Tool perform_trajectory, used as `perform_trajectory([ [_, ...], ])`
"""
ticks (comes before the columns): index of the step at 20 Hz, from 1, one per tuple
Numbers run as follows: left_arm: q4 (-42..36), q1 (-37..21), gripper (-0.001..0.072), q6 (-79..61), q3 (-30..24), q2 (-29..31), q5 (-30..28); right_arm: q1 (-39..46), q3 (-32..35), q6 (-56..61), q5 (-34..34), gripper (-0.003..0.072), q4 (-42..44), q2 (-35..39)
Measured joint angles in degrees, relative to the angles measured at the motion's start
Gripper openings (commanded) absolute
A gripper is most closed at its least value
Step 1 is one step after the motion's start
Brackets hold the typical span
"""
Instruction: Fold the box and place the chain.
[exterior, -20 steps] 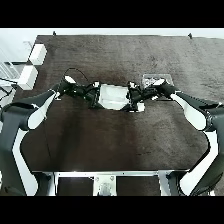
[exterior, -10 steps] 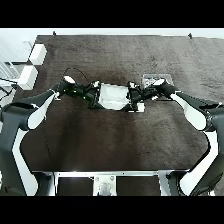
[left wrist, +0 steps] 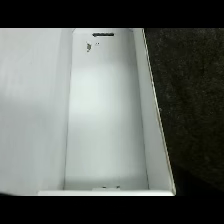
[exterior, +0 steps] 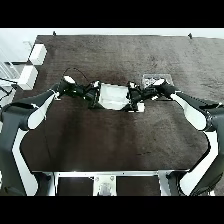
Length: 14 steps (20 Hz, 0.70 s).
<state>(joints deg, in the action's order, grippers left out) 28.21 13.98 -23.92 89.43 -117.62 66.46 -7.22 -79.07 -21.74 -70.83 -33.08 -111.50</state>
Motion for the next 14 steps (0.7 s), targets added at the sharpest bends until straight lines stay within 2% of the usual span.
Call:
perform_trajectory([
  [1,0.00,0.00,0.0178,0.00,0.00,-0.02,0.02,0.00,0.00,-0.02,0.02,0.0671,0.00,0.00],
  [2,-0.17,0.00,0.0178,-0.17,0.00,-0.02,0.00,0.04,-0.02,-0.20,0.09,0.0720,-0.13,0.00],
  [14,-0.22,0.02,0.0178,0.61,-0.15,-0.55,-1.11,4.33,-0.90,3.65,0.15,0.0720,-6.36,4.11],
])
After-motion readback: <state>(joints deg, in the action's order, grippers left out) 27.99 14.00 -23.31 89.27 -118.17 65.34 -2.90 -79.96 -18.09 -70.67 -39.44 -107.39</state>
